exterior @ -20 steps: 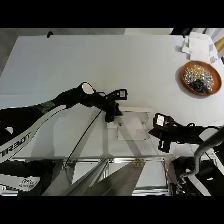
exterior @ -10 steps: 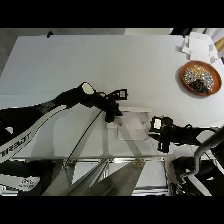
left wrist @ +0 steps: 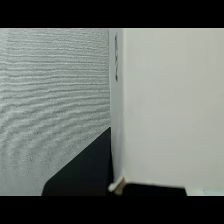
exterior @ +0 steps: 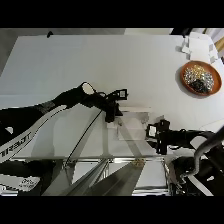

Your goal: Fold the box and place the chain.

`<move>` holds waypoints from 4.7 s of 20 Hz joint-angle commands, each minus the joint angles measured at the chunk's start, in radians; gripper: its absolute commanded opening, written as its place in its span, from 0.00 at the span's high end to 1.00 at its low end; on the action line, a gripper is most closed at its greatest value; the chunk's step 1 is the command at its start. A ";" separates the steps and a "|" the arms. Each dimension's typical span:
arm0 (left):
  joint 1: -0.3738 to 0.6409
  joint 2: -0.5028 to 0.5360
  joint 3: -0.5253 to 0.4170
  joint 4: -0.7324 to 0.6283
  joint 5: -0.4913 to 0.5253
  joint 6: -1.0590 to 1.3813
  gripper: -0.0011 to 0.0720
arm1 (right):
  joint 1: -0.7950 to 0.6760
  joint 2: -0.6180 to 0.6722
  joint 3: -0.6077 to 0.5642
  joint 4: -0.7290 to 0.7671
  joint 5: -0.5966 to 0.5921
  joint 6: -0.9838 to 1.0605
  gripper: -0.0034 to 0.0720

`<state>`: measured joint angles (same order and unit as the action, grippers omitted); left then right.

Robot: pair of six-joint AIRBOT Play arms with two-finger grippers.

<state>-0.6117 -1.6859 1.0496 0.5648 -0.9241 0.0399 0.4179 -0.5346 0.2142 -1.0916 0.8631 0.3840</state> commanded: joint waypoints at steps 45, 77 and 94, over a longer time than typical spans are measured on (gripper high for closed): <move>-0.001 0.000 0.000 0.000 0.000 0.000 0.97 | 0.163 -0.026 -0.067 -0.130 -0.333 0.011 0.09; -0.001 0.000 0.000 0.000 0.000 0.000 0.97 | -0.096 -0.212 0.031 0.240 -0.286 -0.359 0.04; -0.001 0.000 0.000 0.000 0.000 0.000 0.97 | -0.267 -0.230 0.091 0.237 -0.135 -0.368 0.04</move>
<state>-0.6121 -1.6867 1.0496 0.5648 -0.9241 0.0395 0.1825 -0.7643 0.3031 -0.8642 0.7044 0.0250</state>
